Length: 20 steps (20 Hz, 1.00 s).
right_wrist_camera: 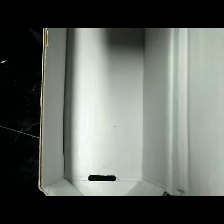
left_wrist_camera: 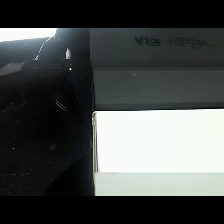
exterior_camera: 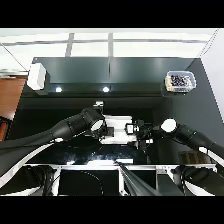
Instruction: Fold the box and place the chain.
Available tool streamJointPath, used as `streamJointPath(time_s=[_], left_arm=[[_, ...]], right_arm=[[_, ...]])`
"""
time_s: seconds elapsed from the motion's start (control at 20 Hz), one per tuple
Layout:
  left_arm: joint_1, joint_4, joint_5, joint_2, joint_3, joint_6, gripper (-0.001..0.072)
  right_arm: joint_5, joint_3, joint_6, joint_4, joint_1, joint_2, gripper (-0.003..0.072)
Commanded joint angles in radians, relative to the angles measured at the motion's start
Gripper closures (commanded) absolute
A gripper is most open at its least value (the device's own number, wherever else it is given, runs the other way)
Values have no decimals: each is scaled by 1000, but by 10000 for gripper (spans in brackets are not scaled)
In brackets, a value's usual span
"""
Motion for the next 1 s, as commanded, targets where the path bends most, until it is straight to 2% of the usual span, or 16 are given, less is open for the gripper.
streamJointPath(time_s=[0.0,0.05,0.1,0.4,0.45,0.55,0.7,0.8,0.95], left_arm=[[-1,1,-6,0,19,0,570],[0,2,-13,0,26,0,461],[1,1,-21,0,28,0,412],[1,6,-44,-6,27,-1,417],[1,-5,-49,-12,27,-1,447],[-2,-7,-50,-17,27,11,681],[-1,-2,-46,-17,28,11,681],[0,-2,-46,-17,28,11,682],[2,0,-45,-17,28,11,682]], right_arm=[[0,0,0,0,0,-1,192],[0,0,-1,0,0,-1,192],[0,0,0,0,0,-1,192],[0,0,0,0,0,-1,192],[0,0,0,0,0,-1,192],[0,0,-1,0,0,-1,192],[1,0,13,2,0,0,189],[31,0,50,2,0,18,42],[103,0,126,-71,0,107,42]])
